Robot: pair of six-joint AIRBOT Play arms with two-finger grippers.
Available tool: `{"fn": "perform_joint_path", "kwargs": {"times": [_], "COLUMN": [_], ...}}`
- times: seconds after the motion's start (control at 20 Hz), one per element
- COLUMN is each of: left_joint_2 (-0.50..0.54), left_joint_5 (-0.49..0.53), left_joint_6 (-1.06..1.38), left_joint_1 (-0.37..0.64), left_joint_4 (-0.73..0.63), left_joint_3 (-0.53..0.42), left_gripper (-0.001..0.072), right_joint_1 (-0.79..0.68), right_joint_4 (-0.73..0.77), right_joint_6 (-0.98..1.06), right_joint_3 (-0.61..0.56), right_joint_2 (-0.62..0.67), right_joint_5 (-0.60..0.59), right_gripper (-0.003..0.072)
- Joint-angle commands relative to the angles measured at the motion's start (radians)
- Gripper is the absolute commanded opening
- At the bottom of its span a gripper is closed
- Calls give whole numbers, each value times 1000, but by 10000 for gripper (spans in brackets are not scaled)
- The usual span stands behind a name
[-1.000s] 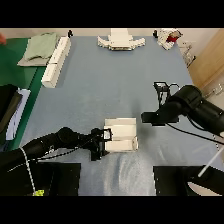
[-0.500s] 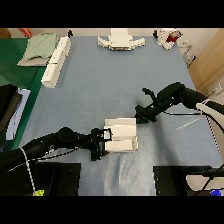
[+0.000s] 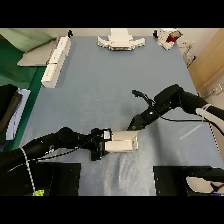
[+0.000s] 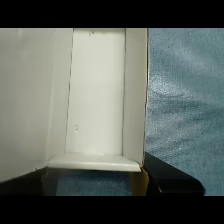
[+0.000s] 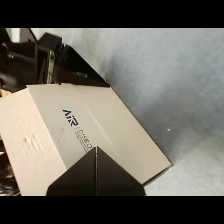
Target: Fold the box.
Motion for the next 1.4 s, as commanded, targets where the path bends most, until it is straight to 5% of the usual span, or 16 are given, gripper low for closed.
{"fn": "perform_joint_path", "kwargs": {"times": [0.0,0.4,0.7,0.8,0.95,1.1,1.35], "left_joint_2": [1,1,1,1,1,1,1], "left_joint_5": [0,0,0,0,0,0,0], "left_joint_6": [0,0,0,0,0,0,0], "left_joint_1": [0,0,0,0,0,0,0], "left_joint_4": [0,0,0,0,0,0,0], "left_joint_3": [1,1,1,1,1,1,1], "left_gripper": [528,528,528,528,528,528,529], "right_joint_1": [98,400,501,542,607,635,635], "right_joint_4": [-47,-262,-351,-412,-487,-553,-565], "right_joint_6": [-98,-105,-113,-117,-154,-159,-216], "right_joint_3": [-119,-335,-346,-346,-346,-346,-346], "right_joint_2": [154,494,545,563,584,571,543], "right_joint_5": [202,658,733,731,733,732,733], "right_gripper": [3,4,13,114,521,605,602]}}
